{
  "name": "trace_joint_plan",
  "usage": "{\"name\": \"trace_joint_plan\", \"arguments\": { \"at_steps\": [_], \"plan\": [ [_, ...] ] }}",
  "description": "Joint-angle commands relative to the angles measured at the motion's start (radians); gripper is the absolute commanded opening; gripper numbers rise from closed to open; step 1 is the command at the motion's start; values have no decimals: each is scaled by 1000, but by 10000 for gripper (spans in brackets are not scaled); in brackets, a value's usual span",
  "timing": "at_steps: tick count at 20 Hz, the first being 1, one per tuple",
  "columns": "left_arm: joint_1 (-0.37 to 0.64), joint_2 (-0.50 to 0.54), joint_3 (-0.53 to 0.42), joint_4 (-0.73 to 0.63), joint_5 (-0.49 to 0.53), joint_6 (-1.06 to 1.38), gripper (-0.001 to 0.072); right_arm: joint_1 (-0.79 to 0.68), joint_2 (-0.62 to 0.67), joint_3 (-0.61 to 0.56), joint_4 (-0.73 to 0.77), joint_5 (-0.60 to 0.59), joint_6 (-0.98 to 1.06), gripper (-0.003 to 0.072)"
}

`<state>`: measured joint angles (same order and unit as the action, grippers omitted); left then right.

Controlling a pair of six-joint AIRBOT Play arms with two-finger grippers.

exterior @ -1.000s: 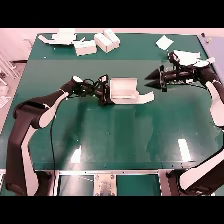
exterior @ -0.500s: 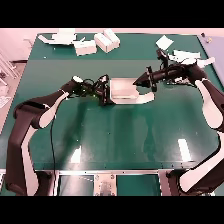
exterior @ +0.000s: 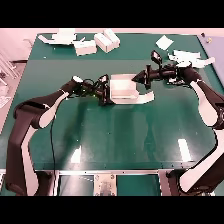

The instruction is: Fold the box and place the chain.

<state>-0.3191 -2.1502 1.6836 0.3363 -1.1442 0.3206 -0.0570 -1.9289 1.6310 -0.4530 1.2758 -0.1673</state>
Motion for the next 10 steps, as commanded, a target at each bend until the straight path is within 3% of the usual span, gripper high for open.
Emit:
{"name": "trace_joint_plan", "arguments": {
  "at_steps": [1, 10],
  "plan": [
    [0, 0, 0, 0, -2, 1, 346, -1, -19, 2, 0, -62, -24, 6],
    [0, 0, 0, 0, -5, 2, 345, 11, -89, -2, -133, -26, 33, 6]
  ]
}}
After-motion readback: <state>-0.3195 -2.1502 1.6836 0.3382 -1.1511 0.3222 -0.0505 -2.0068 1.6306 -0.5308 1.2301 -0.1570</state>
